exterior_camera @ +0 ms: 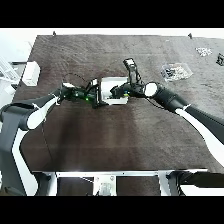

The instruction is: Fold the box and place the chain.

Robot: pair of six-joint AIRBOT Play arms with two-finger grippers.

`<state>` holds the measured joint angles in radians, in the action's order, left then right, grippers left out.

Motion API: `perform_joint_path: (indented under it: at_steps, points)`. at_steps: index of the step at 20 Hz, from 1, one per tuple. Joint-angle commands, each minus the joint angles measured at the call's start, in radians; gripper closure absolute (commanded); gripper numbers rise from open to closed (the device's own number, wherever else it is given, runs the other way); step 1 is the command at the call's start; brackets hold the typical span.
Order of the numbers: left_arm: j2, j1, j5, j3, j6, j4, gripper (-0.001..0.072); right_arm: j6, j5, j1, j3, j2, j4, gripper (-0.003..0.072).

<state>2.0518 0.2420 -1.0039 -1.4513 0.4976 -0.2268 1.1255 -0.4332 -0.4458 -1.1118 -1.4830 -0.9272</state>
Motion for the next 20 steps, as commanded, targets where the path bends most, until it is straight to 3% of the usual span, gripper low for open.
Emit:
perform_joint_path:
  at_steps: [1,8,10,14,20]
  points:
    - [-0.001,0.001,0.0,-0.001,0.0,0.0,0.0187,0.0,0.014,0.018,0.002,-0.019,-0.042,0.019]
    - [-0.001,0.001,0.0,-0.001,0.0,0.0,0.0186,0.0,-0.104,0.324,0.004,0.055,-0.042,0.0189]
    - [-0.001,0.001,0.0,-0.001,0.0,0.0,0.0186,-0.01,-0.105,0.416,0.011,0.044,-0.042,0.0137]
    - [-0.001,0.001,0.0,-0.001,0.0,0.0,0.0186,-0.041,-0.193,0.447,0.009,-0.003,-0.005,0.0137]
    - [-0.001,0.001,0.0,-0.001,0.0,0.0,0.0187,0.198,0.007,0.519,0.009,-0.085,-0.004,0.0137]
